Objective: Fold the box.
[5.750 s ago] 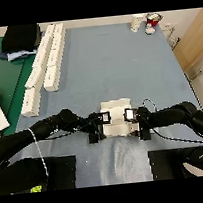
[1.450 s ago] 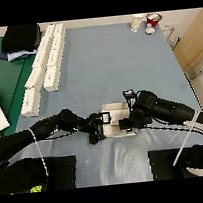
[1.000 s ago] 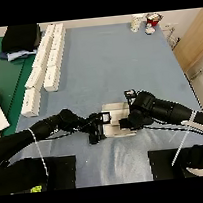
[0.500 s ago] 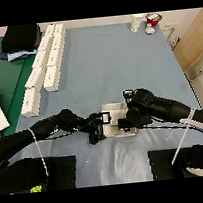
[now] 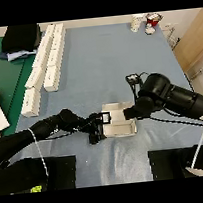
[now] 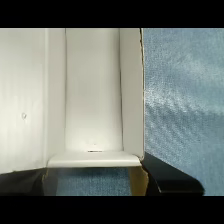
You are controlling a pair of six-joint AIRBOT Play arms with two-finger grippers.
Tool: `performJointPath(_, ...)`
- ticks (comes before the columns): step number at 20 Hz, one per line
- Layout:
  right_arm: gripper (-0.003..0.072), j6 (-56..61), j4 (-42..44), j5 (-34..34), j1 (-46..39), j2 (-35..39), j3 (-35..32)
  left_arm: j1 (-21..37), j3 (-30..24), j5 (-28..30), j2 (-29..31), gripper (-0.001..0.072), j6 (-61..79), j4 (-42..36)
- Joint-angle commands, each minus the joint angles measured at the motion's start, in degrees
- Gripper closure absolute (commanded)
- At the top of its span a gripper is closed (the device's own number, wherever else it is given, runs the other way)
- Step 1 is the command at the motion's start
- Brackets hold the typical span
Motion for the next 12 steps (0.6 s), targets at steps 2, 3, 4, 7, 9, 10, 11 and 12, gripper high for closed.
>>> performJointPath(2, 0.0687, -7.50, -3.45, -1.79, -9.81, 2.58, -1.97, 0.00, 0.02, 0.00, -0.02, 0.0245, 0.02, 0.02)
performJointPath(3, 0.0687, -9.90, -2.40, 0.13, -13.75, 2.38, -3.48, 0.00, 0.02, 0.00, -0.02, 0.0245, 0.02, 0.02)
performJointPath(4, 0.0687, -13.00, 0.52, 3.80, -18.49, 2.05, -5.25, 0.00, 0.02, 0.00, -0.02, 0.0244, 0.02, 0.02)
performJointPath(7, 0.0688, -28.83, 22.73, 15.89, -33.48, -1.51, -9.09, 0.00, 0.02, 0.00, -0.02, 0.0244, 0.02, 0.00)
performJointPath(9, 0.0687, -44.24, 46.10, 16.74, -42.62, -7.58, -9.29, 0.00, 0.02, 0.00, -0.02, 0.0245, 0.02, 0.02)
performJointPath(10, 0.0688, -52.39, 57.42, 14.71, -45.53, -10.84, -9.18, 0.00, 0.02, 0.00, -0.02, 0.0244, 0.02, 0.02)
performJointPath(11, 0.0688, -60.00, 67.71, 11.10, -47.43, -14.23, -8.94, 0.00, 0.02, 0.00, -0.02, 0.0245, 0.02, 0.02)
performJointPath(12, 0.0688, -64.61, 73.26, 8.11, -47.89, -17.03, -8.39, 0.00, 0.02, 0.00, -0.02, 0.0244, 0.02, 0.00)
